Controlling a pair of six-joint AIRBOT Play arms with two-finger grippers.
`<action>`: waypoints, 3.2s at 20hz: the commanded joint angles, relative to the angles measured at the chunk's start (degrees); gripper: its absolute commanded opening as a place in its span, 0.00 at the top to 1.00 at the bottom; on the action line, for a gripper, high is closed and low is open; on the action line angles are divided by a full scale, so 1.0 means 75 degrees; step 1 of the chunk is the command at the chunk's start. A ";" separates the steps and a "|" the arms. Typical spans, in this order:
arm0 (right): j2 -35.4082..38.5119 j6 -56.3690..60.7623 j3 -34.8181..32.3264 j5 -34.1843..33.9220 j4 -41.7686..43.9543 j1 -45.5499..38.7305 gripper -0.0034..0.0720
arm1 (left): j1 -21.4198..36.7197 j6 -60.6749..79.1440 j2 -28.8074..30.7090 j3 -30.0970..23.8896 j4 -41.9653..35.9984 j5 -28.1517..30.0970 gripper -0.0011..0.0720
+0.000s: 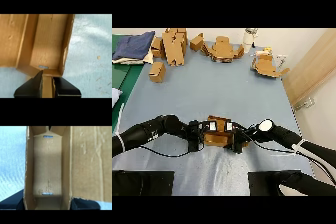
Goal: Fold the box.
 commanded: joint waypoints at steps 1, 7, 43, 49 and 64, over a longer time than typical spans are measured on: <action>-0.0003 0.0000 0.0003 0.0006 -0.0003 0.0000 0.19 | -0.0210 0.0711 -0.0114 0.0090 -0.0227 0.0163 0.76; 0.0000 0.0000 0.0003 0.0006 0.0009 0.0000 0.19 | -0.0318 0.0455 -0.0108 0.0090 -0.0221 -0.0227 0.76; 0.0000 0.0006 0.0003 0.0012 -0.0198 0.0000 0.29 | -0.0318 0.0437 -0.0259 0.0090 -0.0691 0.0423 0.35; -0.0003 0.0003 0.0003 0.0009 -0.0201 0.0000 0.29 | 0.0128 -0.3733 0.0490 0.0090 0.2448 -0.0460 0.97; 0.0000 0.0003 0.0003 -0.0058 -0.0198 0.0000 0.29 | 0.1891 -1.0104 0.1816 -0.0664 0.2092 -0.2092 0.97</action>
